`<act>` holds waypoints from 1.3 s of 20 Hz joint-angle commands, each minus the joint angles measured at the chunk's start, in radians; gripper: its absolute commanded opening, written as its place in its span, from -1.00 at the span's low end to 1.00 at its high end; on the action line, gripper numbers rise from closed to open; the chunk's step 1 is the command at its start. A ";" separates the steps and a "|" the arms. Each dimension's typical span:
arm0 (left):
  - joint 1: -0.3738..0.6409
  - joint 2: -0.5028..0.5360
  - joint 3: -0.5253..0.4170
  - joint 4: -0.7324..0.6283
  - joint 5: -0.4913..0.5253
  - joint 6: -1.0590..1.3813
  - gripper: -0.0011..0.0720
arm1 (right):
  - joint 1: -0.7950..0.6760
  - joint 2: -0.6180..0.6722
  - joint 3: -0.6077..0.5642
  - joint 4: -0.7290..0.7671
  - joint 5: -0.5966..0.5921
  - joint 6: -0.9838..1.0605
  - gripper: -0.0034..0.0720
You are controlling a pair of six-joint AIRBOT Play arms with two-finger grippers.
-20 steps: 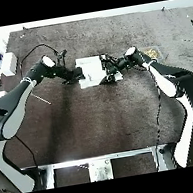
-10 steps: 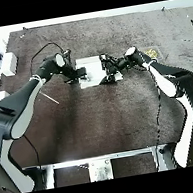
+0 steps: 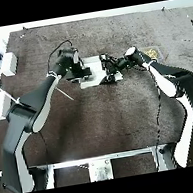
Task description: Fold the box and place the chain.
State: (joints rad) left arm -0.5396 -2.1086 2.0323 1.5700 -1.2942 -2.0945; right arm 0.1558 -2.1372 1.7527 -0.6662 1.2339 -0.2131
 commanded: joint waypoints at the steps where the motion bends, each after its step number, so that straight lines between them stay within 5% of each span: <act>1: -0.010 -0.021 0.023 0.096 -0.045 -0.089 0.12 | 0.001 0.000 0.000 0.000 0.000 0.000 0.34; 3: -0.010 -0.023 0.022 0.114 -0.052 -0.116 -0.04 | 0.001 0.000 0.000 0.000 0.000 0.000 0.34; 9: -0.010 -0.043 0.023 0.114 -0.052 -0.127 -0.04 | 0.001 0.000 0.000 0.000 0.000 0.000 0.34; 11: -0.010 -0.043 0.023 0.122 -0.053 -0.128 -0.64 | 0.001 0.000 0.000 0.000 0.000 0.000 0.34; 15: -0.010 -0.043 0.023 0.121 -0.047 -0.127 -0.70 | 0.001 0.000 0.000 0.000 0.001 0.000 0.34; 16: -0.010 -0.043 0.023 0.121 -0.047 -0.125 -0.94 | 0.001 0.000 0.000 0.000 0.000 0.000 0.34; 23: -0.010 -0.040 0.023 0.120 -0.050 -0.121 -0.87 | 0.001 0.000 0.000 0.000 0.000 0.000 0.34; 24: -0.010 -0.039 0.023 0.113 -0.048 -0.094 -0.25 | 0.001 0.000 0.000 0.000 0.000 0.000 0.34; 25: -0.010 -0.039 0.023 0.104 -0.047 -0.053 0.07 | 0.001 0.000 0.000 0.000 0.000 0.000 0.34; 26: -0.010 -0.039 0.023 0.097 -0.047 -0.032 0.07 | 0.001 0.000 0.000 0.000 0.000 0.000 0.34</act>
State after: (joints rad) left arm -0.5480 -2.1487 2.0544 1.6939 -1.3556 -2.1880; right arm 0.1558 -2.1372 1.7527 -0.6659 1.2343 -0.2127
